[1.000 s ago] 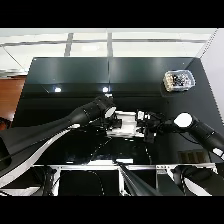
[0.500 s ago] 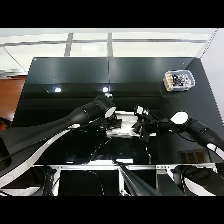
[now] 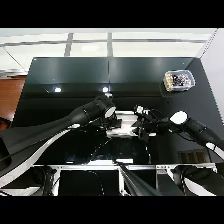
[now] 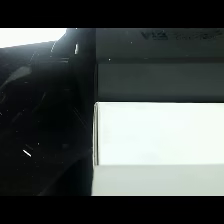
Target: Fold the box and place the chain.
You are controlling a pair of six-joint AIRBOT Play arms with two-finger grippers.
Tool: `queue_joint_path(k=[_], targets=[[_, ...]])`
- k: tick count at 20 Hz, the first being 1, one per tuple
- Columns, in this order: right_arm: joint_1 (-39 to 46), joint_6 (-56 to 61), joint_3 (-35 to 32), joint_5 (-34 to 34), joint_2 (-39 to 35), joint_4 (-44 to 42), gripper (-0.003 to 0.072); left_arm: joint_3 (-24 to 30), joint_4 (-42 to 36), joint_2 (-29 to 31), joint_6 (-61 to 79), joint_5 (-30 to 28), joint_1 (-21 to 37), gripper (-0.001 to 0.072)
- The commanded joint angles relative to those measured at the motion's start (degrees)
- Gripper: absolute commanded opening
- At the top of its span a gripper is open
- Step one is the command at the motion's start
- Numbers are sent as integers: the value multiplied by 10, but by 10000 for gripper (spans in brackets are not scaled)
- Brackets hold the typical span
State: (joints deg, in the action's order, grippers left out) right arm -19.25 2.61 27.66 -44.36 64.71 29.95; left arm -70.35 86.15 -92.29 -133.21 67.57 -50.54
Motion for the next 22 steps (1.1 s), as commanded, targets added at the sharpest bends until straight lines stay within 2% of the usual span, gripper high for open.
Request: queue_joint_path(k=[1, 2, 3, 6, 7, 9, 11, 13, 14, 16, 19, 20, 22], targets=[[0, 0, 0, 1, 0, -1, 473, 0, -3, 0, 1, 0, 0, 23], [0, 0, 0, 0, 0, -1, 501, 0, -3, 0, 1, 0, 0, 23], [0, 0, 0, 0, 0, 0, 411, 0, -3, 0, 1, 0, 0, 23], [0, 26, 1, -9, -3, 7, 17, 0, -3, 0, 1, 0, 0, 23], [4, 79, 3, -11, -9, 16, 15, 0, -3, 0, 1, 0, 0, 23], [37, 283, 38, -48, -30, 90, 15, 0, -3, 0, 1, 0, 0, 23], [96, 450, 105, -160, -55, 191, 15, 0, -3, 0, 1, 0, 0, 23], [164, 525, 163, -275, -75, 253, 15, 0, -3, 0, 1, 0, 0, 23], [206, 542, 177, -305, -86, 270, 15, 0, -3, 0, 1, 0, 0, 23], [295, 582, 167, -286, -94, 282, 15, 0, -3, 0, 1, 0, 0, 23], [398, 682, 83, -183, -92, 260, 15, 0, -3, 0, 1, 0, 0, 23], [416, 697, 53, -184, -85, 233, 15, 0, -3, 0, 1, 0, 0, 23], [418, 651, 11, -219, -60, 155, 15, 0, -3, 0, 1, 0, 0, 23]])
